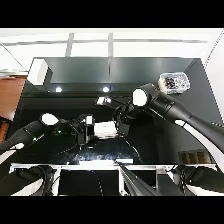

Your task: Fold the box and place the chain.

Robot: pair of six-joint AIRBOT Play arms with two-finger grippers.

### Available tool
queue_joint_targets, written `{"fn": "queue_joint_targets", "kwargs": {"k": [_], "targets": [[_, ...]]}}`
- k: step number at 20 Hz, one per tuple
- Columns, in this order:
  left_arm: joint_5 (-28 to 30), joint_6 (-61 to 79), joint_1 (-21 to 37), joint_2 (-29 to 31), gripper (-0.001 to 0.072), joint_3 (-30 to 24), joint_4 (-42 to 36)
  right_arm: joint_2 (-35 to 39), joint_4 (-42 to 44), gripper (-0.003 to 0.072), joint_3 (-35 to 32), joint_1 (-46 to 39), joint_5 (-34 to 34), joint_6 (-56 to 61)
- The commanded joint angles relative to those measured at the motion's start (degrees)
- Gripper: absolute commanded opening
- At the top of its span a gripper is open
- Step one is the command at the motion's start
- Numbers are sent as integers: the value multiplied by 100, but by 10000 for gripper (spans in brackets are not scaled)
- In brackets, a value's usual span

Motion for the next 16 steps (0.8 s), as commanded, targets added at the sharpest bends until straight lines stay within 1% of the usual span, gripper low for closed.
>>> {"fn": "queue_joint_targets", "kwargs": {"k": [1, 5, 6, 9, 12, 13, 14, 16], "targets": [[0, 4, 0, -4, 533, 2, 2, -26, -15, 218, 0, 2, 39, 4], [0, 4, 0, -4, 532, 2, 2, 59, -17, 230, 4, -61, 341, 157], [0, 4, 0, -4, 532, 2, 2, 114, -33, 287, 4, -98, 457, 199], [0, 4, 0, -4, 533, 2, 2, 413, -28, 287, 4, -308, 822, 455], [0, 4, 0, -4, 532, 2, 2, 688, 46, 285, 0, -756, 1185, 942], [0, 4, 0, -4, 532, 2, 2, 715, 214, 171, -11, -953, 1305, 1099], [0, 4, 0, -4, 532, 2, 2, 717, 542, 28, -66, -1145, 1316, 1248], [0, 4, 0, -4, 533, 2, 2, 717, 1775, 25, -407, -1502, 964, 1473]]}}
